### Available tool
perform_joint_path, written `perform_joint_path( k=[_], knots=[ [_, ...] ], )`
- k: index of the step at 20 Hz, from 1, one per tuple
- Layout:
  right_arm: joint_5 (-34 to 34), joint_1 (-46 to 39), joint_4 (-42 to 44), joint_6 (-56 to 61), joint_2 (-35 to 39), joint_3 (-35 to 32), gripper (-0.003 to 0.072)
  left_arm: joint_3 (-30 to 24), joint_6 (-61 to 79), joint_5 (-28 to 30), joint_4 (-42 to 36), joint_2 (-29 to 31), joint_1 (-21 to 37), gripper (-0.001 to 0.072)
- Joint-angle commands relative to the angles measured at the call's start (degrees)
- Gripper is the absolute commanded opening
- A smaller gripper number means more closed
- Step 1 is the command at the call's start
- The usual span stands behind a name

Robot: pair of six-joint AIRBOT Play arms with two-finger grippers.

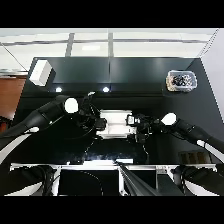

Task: Fold the box and place the chain.

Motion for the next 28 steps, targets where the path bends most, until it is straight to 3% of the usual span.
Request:
perform_joint_path(
  k=[1, 16, 28],
  knots=[
    [-0.07, -0.02, 0.04, 0.02, 0.00, 0.00, 0.0432, 0.20, -5.07, 0.02, 1.66, -0.04, -0.98, 0.0393],
    [-0.07, -0.02, 0.04, 0.02, 0.00, 0.00, 0.0432, 0.31, -11.63, 1.73, 1.79, -0.09, -3.15, 0.0392],
    [-0.07, -0.02, 0.04, 0.04, 0.00, 0.00, 0.0432, 5.11, -18.01, 0.09, 9.29, -3.98, -7.15, 0.0392]
  ],
)
